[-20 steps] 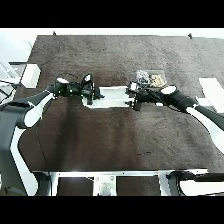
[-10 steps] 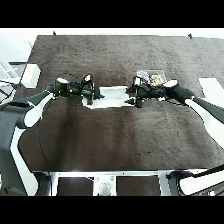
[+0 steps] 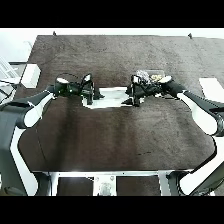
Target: Fold the box and place the chain.
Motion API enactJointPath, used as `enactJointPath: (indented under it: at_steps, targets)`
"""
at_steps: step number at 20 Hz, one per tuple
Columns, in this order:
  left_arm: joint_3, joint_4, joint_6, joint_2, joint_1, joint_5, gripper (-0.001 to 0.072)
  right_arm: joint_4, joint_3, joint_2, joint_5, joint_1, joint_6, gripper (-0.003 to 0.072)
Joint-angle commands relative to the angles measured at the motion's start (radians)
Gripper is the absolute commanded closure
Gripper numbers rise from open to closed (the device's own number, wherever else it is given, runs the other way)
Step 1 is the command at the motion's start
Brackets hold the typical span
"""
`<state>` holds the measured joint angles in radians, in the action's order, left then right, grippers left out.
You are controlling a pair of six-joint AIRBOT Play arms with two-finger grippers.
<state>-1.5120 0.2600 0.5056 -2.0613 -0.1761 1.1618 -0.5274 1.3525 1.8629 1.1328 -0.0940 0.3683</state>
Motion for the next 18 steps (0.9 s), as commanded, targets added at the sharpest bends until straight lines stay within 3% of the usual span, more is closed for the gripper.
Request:
enactJointPath:
  at_steps: [1, 18]
  targets:
    - [0.0, 0.0, 0.0, 0.0, -0.001, 0.0, 0.0688, -0.017, 0.047, 0.049, 0.066, 0.0, 0.0, 0.0078]
    - [0.0, 0.0, 0.0, 0.0, -0.001, 0.0, 0.0688, -0.052, 0.154, 0.156, 0.144, -0.011, 0.01, 0.0099]
